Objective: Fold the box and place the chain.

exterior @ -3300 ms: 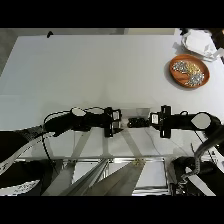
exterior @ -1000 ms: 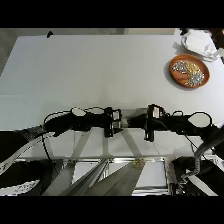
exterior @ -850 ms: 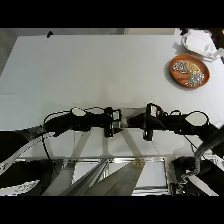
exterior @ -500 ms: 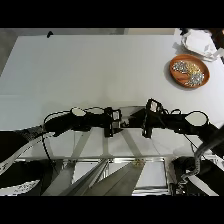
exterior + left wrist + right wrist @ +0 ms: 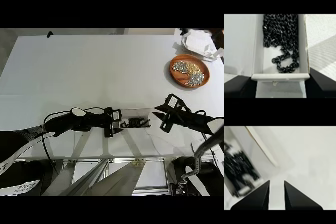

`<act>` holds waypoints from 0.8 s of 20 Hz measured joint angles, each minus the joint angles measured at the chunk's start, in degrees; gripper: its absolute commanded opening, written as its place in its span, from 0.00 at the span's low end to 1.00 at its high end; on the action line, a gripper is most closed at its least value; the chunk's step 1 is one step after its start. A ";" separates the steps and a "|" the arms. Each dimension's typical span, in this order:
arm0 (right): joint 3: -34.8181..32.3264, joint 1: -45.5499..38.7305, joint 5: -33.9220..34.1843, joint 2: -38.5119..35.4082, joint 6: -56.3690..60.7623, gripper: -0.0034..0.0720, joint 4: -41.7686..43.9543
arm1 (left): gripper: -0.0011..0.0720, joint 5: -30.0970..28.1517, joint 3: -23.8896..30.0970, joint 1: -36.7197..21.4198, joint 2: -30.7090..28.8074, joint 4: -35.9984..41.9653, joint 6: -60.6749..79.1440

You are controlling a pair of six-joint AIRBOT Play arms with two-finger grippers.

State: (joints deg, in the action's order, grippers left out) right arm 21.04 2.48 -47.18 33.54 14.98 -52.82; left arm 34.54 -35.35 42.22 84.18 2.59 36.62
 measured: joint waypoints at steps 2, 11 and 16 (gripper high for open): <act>0.00 -1.51 -1.75 0.59 1.95 0.32 -5.49 | 0.39 0.02 0.00 0.00 0.00 0.00 0.00; 0.00 1.66 -7.87 13.14 -13.81 0.35 -8.48 | 0.39 0.02 0.00 0.00 0.02 -0.02 -0.02; 0.00 5.14 -4.90 17.38 -17.66 0.35 -8.41 | 0.39 0.00 0.00 0.00 0.00 -0.02 -0.02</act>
